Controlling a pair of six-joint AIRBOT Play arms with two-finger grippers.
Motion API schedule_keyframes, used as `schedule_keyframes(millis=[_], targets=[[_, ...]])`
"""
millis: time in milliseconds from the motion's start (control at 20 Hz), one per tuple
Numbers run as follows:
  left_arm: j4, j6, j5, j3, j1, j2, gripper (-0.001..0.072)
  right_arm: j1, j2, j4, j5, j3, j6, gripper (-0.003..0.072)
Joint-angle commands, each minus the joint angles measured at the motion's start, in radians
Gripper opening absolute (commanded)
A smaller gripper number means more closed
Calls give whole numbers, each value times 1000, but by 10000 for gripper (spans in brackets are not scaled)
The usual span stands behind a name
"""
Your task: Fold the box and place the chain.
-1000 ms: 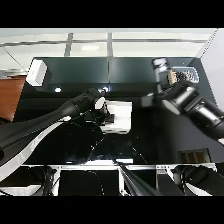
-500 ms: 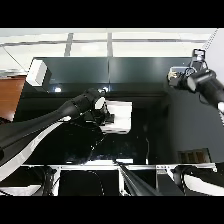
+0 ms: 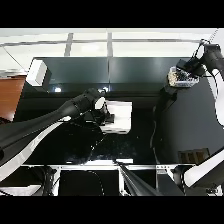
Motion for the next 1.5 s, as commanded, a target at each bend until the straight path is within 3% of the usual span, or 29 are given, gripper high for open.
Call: schedule_keyframes(millis=[0, 100, 150, 200, 250, 350, 900, 1450], targets=[[0, 0, -2, 1, -1, 0, 26, -30, -89, 39, 42, 77, -33, 595], [0, 0, -2, 1, -1, 0, 26, -34, -108, 82, 50, 77, -74, 594], [0, 0, -2, 1, -1, 0, 26, -34, -112, 95, 53, 77, -85, 466], [0, 0, -1, 1, -1, 0, 26, -33, -109, 94, 53, 77, -85, 224], [0, 0, -1, 1, 0, 0, 26, -33, -101, 94, 54, 77, -85, 74], [0, 0, -2, 1, -1, 0, 26, -33, -58, 93, 51, 77, -108, 14], [0, 0, -2, 1, -1, 0, 26, -9, 388, 104, 177, 76, -343, 15], [0, 0, 3, 1, -1, 0, 26, 5, 681, 380, 234, 42, -414, 15]])
